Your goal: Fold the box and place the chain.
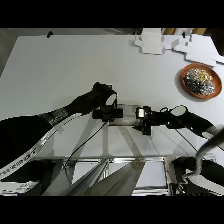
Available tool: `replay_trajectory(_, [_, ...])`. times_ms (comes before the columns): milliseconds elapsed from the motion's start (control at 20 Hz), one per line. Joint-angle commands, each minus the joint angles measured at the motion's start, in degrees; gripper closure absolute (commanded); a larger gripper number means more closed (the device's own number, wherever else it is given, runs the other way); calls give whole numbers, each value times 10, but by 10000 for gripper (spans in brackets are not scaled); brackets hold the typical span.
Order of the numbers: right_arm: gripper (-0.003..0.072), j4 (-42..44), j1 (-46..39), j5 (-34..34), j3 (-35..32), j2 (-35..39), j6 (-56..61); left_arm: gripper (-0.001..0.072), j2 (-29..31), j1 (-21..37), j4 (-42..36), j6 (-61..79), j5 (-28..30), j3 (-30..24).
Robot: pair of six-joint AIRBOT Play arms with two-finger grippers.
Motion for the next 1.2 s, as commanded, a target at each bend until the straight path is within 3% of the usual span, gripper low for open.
replay_trajectory(0, [387, 0, 0, 0, 0, 0, 2, 668, 2, 2, 0, 1, 0, 0])
replay_trajectory(100, [387, 0, 0, 0, 0, 0, 2, 351, 16, 9, -9, 2, 0, 0])
replay_trajectory(150, [387, 0, 0, 0, 0, 0, 2, 295, 26, 15, -12, 3, -2, 0])
replay_trajectory(300, [387, 0, 0, 0, 0, 0, 2, 296, 73, 36, -13, 83, -25, 0])
replay_trajectory(500, [387, 0, 0, 0, 0, 0, 2, 297, 144, 70, -13, 316, -100, -3])
replay_trajectory(600, [387, 0, 0, 0, 0, 0, 2, 295, 185, 87, -15, 458, -103, -32])
replay_trajectory(700, [387, 0, 0, 0, 0, 0, 2, 173, 230, 114, -44, 643, -61, -92])
replay_trajectory(900, [387, 0, 0, 0, 0, 0, 2, 151, 290, 179, -208, 1046, 94, -244])
replay_trajectory(1050, [387, 0, 0, 0, 0, 0, 2, 153, 277, 196, -335, 1346, 172, -319])
replay_trajectory(1150, [387, 0, 0, 0, 0, 0, 2, 152, 247, 198, -398, 1433, 209, -336])
